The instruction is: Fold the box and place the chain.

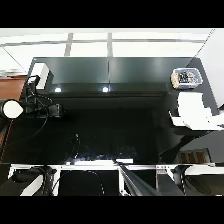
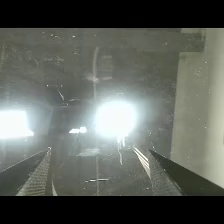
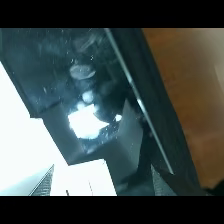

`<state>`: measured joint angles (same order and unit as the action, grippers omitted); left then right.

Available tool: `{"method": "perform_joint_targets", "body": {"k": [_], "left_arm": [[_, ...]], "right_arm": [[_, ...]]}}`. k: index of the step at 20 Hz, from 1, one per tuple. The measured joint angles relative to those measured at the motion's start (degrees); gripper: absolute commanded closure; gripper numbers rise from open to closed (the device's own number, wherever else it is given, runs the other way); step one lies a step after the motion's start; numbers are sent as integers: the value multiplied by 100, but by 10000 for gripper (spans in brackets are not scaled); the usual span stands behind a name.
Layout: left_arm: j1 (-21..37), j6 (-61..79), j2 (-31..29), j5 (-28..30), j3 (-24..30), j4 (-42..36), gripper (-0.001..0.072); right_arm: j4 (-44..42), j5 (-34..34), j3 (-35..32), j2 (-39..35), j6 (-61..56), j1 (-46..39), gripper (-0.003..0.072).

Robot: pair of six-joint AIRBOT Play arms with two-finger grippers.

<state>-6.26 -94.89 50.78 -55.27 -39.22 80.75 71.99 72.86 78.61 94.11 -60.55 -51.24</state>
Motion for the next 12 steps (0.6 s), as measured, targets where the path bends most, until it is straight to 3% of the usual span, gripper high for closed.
{"method": "perform_joint_targets", "body": {"k": [1, 2, 4, 5, 6, 12], "left_arm": [[0, 0, 0, -31, 0, -15, -4], [0, 0, 0, -57, 0, -28, -4], [0, 0, 0, -114, 0, -50, -4], [0, -2, 0, -160, 0, -61, -4], [0, -2, 0, -216, 0, -61, -4], [0, -4, 0, -328, 0, -44, -3]], "right_arm": [[107, 98, 11, 24, 11, 17, -23], [245, 160, 15, 31, 7, 28, 171], [393, 249, 22, -20, -11, 28, 303], [407, 302, 22, -72, 15, 31, 575], [391, 356, 22, -131, 61, 37, 669], [-155, 555, -341, -780, 457, 74, 669]]}}
